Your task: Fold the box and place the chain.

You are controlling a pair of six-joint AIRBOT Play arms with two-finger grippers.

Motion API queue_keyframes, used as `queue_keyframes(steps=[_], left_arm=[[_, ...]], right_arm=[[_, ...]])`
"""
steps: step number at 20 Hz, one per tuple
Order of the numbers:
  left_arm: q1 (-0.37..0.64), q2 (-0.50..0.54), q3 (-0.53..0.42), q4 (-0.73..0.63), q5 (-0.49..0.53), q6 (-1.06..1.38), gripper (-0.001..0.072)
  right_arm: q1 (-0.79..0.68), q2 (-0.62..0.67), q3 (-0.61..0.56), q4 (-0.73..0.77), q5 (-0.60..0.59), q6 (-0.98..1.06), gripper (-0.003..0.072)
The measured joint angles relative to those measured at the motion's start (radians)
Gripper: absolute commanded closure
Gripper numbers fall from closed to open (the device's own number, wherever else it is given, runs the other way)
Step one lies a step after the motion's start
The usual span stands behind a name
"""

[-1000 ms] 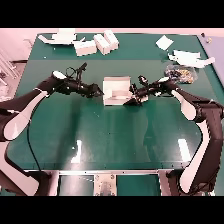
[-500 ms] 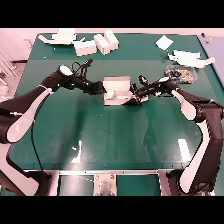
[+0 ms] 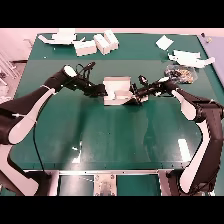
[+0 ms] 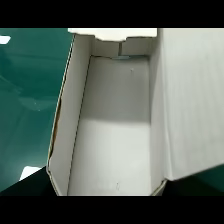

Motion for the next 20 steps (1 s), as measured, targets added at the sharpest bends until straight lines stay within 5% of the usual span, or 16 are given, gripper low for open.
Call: queue_keyframes(steps=[20], left_arm=[[-0.108, 0.000, 0.116, 0.320, 0.019, -0.295, 0.0313]], right_arm=[[-0.001, 0.000, 0.000, 0.000, -0.001, 0.000, 0.0204]])
